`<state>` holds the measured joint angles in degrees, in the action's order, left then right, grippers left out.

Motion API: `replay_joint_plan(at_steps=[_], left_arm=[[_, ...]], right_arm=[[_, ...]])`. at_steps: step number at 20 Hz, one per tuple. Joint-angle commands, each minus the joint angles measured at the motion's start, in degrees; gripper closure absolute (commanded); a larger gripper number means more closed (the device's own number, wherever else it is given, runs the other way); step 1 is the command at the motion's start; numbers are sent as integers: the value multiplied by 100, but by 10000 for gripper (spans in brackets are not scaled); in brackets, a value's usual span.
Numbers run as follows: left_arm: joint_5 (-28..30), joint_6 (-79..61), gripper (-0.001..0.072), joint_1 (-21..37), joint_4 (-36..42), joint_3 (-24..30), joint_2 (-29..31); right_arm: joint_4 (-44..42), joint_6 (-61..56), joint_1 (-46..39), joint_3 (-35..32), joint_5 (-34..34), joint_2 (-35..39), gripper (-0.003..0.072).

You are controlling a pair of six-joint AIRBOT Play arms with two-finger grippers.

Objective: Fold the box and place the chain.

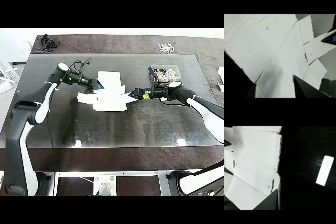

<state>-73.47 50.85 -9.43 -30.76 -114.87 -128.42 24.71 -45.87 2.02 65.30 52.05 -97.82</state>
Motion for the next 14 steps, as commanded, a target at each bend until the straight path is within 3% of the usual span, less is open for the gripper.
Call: replay_joint_plan(at_steps=[1, 14], left_arm=[[35, -140, 239, -66, 44, -33, -7], [-120, -334, 241, 157, 120, -127, -7]], right_arm=[[-4, 0, 4, -2, 2, -2, 682], [-4, 4, 2, -2, 0, -2, 683]])
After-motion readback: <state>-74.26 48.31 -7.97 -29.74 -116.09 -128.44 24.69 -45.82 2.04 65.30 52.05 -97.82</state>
